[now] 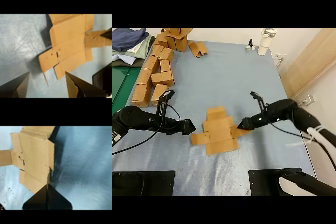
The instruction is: Fold the box.
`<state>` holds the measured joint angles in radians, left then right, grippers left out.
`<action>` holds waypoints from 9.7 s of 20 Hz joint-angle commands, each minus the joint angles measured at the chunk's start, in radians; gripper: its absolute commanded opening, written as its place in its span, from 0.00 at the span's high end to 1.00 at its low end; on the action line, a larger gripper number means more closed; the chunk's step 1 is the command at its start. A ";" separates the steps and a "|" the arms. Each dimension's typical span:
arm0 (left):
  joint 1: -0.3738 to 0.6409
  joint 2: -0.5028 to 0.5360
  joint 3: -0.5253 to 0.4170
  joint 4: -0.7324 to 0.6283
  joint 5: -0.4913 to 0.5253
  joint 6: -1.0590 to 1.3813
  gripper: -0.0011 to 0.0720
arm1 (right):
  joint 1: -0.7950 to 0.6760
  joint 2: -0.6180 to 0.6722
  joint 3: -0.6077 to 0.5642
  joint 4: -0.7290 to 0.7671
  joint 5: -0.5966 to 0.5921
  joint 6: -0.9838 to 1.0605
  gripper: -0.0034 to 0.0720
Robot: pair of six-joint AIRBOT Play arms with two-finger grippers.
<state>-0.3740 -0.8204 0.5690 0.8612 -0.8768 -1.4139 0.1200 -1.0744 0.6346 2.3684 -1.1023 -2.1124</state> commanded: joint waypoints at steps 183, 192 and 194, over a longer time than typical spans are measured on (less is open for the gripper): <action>-0.361 -0.356 -0.020 -0.701 0.187 1.656 0.97 | 1.253 0.338 -0.324 -1.035 0.338 0.602 0.18; -0.361 -0.356 -0.020 -0.701 0.188 1.656 0.97 | 1.251 0.467 -0.309 -1.269 0.236 0.933 0.18; -0.361 -0.356 -0.019 -0.701 0.187 1.656 0.97 | 1.251 0.465 -0.309 -1.263 0.236 0.935 0.18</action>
<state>-0.7349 -1.1755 0.5488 0.1600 -0.6899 0.2424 1.3712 -0.6235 0.3244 1.1496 -0.8482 -1.2556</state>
